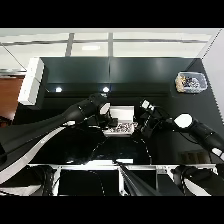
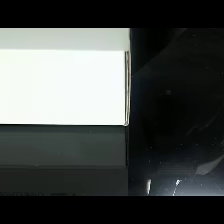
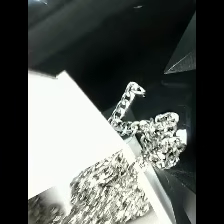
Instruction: Fold the box and place the chain.
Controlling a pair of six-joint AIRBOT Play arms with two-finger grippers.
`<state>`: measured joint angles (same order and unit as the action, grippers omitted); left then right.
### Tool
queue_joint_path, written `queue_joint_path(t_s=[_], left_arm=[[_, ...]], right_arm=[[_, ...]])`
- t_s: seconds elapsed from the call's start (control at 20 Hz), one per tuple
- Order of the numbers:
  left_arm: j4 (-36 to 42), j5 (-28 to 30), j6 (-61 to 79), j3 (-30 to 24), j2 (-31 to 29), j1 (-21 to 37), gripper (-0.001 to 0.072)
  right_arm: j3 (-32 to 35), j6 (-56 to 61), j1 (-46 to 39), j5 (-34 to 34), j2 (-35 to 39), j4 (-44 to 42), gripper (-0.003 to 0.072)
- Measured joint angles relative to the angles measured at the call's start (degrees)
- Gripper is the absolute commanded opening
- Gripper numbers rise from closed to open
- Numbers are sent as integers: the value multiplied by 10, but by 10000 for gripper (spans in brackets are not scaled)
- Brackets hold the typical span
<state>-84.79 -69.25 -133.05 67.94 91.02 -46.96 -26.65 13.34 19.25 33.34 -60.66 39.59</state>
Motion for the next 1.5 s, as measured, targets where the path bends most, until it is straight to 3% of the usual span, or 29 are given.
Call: queue_joint_path(t_s=[0.45,0.5,0.6,0.65,0.8,0.85,1.05,1.3,1.5], left_arm=[[0,-1,0,0,0,0,30],[0,-1,0,0,0,0,31],[0,-1,0,0,0,0,30],[0,-1,0,0,0,0,31],[0,-1,0,0,0,0,31],[0,-1,0,0,0,0,30],[0,-2,0,0,0,0,30],[0,-2,0,0,0,0,30],[0,-2,0,0,0,0,30]], right_arm=[[3,-79,17,-26,-47,-9,720],[3,-83,17,-24,-49,-10,586],[3,-89,18,-12,-54,-10,175],[3,-91,19,-12,-55,-9,62],[3,-92,18,-19,-56,-4,55],[3,-89,18,-18,-54,-3,6],[-1,-11,18,-3,-23,55,15],[-53,189,18,88,59,170,14],[-146,329,18,184,121,211,14]])
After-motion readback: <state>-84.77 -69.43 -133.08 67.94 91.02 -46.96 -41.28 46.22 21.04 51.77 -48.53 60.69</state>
